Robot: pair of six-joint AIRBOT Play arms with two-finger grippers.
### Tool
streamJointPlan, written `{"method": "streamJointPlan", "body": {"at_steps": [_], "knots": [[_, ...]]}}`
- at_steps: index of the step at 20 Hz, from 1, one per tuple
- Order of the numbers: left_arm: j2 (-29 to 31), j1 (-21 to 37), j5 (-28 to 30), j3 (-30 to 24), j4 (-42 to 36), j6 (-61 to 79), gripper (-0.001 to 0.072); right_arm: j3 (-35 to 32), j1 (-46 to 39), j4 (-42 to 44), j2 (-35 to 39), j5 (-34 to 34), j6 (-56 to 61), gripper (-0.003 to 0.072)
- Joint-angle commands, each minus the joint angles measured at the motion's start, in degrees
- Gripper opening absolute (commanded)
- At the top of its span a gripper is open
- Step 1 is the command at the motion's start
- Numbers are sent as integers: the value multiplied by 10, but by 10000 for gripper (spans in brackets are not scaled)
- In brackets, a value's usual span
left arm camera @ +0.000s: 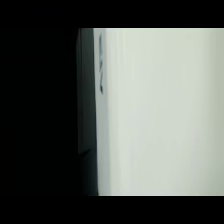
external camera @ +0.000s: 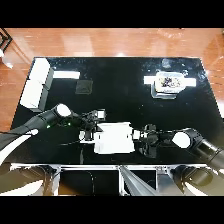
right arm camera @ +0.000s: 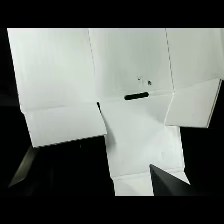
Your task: Fold the box and place the chain.
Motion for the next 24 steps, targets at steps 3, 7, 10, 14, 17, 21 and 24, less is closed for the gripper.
{"method": "streamJointPlan", "body": {"at_steps": [3, 7, 10, 14, 17, 21, 24], "knots": [[-7, 0, -5, 4, 2, 0, 22, -4, 5, 28, -6, 0, -5, 695], [-7, 0, -5, 4, 2, -2, 22, -7, 5, 45, -6, -1, -24, 695], [-7, 0, -5, 4, 2, -2, 22, -7, 5, 71, -7, 0, -39, 695], [-7, 0, -5, 4, 2, -2, 22, -7, 5, 73, -23, 0, -47, 695], [-7, 0, -4, 4, 2, -2, 22, -7, 30, 78, -31, -4, -62, 695], [-7, 0, -3, 4, 2, -2, 22, -7, 80, 86, -31, -65, -54, 695], [-7, 0, -3, 4, 2, -2, 22, -7, 86, 85, -34, -94, -46, 695]]}}
